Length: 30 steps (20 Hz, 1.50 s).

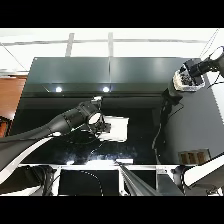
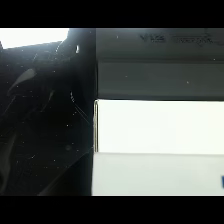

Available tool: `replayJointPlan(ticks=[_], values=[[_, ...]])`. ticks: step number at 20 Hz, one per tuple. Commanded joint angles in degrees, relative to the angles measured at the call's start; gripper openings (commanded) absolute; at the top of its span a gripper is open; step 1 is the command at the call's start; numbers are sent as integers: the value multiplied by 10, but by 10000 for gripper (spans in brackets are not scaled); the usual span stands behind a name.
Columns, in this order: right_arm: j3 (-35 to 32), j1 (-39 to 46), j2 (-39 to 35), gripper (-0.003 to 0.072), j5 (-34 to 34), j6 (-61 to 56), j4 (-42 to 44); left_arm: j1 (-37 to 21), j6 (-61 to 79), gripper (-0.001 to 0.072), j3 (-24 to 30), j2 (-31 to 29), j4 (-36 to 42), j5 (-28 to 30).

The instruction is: Fold the box and place the chain.

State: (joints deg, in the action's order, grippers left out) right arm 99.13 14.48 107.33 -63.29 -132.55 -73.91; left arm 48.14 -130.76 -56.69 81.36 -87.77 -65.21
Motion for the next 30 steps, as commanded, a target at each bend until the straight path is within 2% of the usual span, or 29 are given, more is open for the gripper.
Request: replayJointPlan(ticks=[1,8,10,12,13,22,27,30], values=[[0,-1,11,560,12,-6,0,0,0,32,0,0,0,0],[0,-23,34,550,25,-6,5,0,0,32,0,0,0,0],[0,-28,35,243,28,-3,4,0,0,32,0,0,0,1],[1,-26,33,141,26,18,19,0,0,32,0,0,0,0],[1,-24,30,10,21,38,21,0,0,32,0,0,0,0],[1,6,-68,16,1,186,54,0,0,32,0,0,0,1],[9,18,-125,16,-1,307,163,0,0,32,0,0,0,2],[28,18,-188,15,-6,393,210,0,0,32,0,0,0,2]])
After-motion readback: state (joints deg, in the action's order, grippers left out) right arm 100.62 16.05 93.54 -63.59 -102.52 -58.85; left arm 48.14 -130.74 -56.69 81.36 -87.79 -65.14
